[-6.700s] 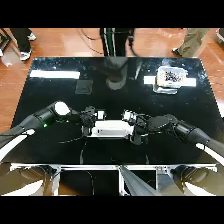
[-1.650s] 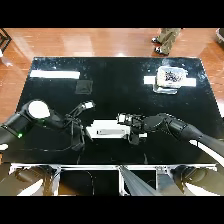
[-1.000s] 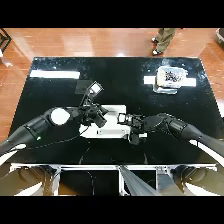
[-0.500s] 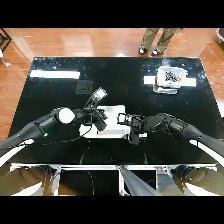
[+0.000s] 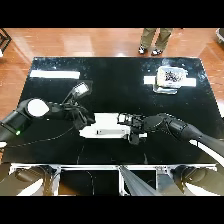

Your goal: Fold the box and place the chain.

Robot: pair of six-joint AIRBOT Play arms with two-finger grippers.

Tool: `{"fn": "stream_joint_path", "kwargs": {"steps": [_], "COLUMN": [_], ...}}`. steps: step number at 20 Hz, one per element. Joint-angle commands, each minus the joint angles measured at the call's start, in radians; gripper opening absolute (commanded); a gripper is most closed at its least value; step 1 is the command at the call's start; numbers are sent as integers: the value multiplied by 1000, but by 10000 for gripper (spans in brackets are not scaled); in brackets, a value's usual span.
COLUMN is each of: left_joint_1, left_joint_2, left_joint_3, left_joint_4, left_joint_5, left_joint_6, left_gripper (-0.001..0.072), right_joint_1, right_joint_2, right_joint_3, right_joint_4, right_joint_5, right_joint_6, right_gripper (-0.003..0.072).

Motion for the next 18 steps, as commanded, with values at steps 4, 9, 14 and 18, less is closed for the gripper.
{"fn": "stream_joint_path", "kwargs": {"steps": [4, 9, 14, 18], "left_joint_1": [-2, -18, -75, -105], "left_joint_2": [19, 2, -53, -78], "left_joint_3": [-26, -78, -98, -98], "left_joint_4": [35, 31, 26, 25], "left_joint_5": [-89, -63, -9, 39], "left_joint_6": [525, 598, 599, 595], "left_gripper": [636, 635, 635, 636], "right_joint_1": [0, 0, 0, 0], "right_joint_2": [0, 0, 0, 0], "right_joint_3": [0, 0, 0, 0], "right_joint_4": [0, 0, 0, 0], "right_joint_5": [0, 0, 0, 0], "right_joint_6": [1, 1, 1, 1], "right_gripper": [239, 239, 239, 239]}}
